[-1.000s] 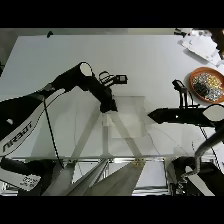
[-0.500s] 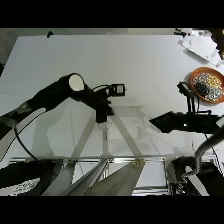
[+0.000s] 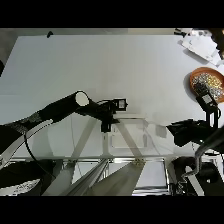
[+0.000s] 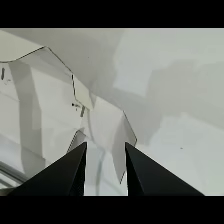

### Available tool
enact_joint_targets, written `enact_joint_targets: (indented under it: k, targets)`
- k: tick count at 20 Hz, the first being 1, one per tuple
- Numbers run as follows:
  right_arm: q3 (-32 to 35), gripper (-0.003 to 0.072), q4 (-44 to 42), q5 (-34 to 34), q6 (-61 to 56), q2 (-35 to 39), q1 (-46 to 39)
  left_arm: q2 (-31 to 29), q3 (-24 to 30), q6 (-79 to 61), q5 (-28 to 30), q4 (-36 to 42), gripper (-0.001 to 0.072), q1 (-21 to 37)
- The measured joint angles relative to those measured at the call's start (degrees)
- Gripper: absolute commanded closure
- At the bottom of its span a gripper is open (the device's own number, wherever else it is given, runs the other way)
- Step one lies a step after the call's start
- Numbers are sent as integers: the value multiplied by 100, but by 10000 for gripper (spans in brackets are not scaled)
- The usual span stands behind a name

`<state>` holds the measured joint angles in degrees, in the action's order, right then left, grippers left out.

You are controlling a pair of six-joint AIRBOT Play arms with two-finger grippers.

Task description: Fold the box and place the chain.

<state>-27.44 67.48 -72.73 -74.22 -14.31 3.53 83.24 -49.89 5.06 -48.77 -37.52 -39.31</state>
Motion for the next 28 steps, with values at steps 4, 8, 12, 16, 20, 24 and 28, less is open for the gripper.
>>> enact_joint_targets:
  k: [4,8,12,16,20,24,28]
  targets:
    - [0,412,83,-33,-59,70,0,74,24,-92,306,39,706,-20]
    - [0,412,114,-39,-79,87,0,94,31,-127,457,50,706,-24]
    - [0,412,125,-7,-81,92,0,160,28,-140,496,52,706,-28]
    - [0,411,129,0,-81,92,0,302,26,-144,308,63,706,-35]
    - [0,411,129,9,-81,92,0,358,24,-251,236,90,706,-37]
    - [0,411,129,9,-79,92,0,374,24,-341,201,70,704,-37]
    - [0,411,129,9,-79,92,0,378,24,-354,195,61,703,-37]
